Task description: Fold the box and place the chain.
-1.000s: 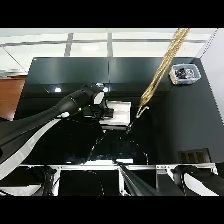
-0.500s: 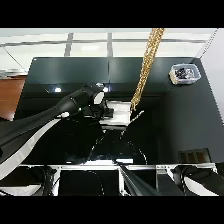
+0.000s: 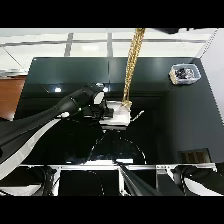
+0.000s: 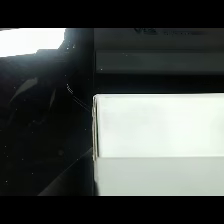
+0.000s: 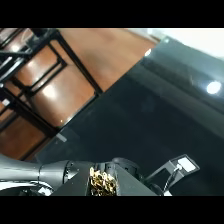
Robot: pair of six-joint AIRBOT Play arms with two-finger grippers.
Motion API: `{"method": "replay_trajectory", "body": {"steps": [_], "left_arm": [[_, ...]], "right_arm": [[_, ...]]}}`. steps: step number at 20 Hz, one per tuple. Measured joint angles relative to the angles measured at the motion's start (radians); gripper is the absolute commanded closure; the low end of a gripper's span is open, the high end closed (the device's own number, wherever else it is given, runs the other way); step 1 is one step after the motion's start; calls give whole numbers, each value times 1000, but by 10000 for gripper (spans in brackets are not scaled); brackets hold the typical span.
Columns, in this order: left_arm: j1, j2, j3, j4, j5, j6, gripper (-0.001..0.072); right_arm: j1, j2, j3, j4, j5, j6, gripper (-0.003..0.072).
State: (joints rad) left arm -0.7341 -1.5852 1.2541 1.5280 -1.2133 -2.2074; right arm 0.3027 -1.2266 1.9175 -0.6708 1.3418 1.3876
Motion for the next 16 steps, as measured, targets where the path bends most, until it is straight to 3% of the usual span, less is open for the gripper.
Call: {"method": "replay_trajectory", "body": {"steps": [4,16], "left_arm": [[0,0,0,0,0,0,682],[0,0,0,0,0,0,682]], "right_arm": [[3,-7,-78,-8,1,0,669],[8,-10,-508,-55,-50,0,669]]}}
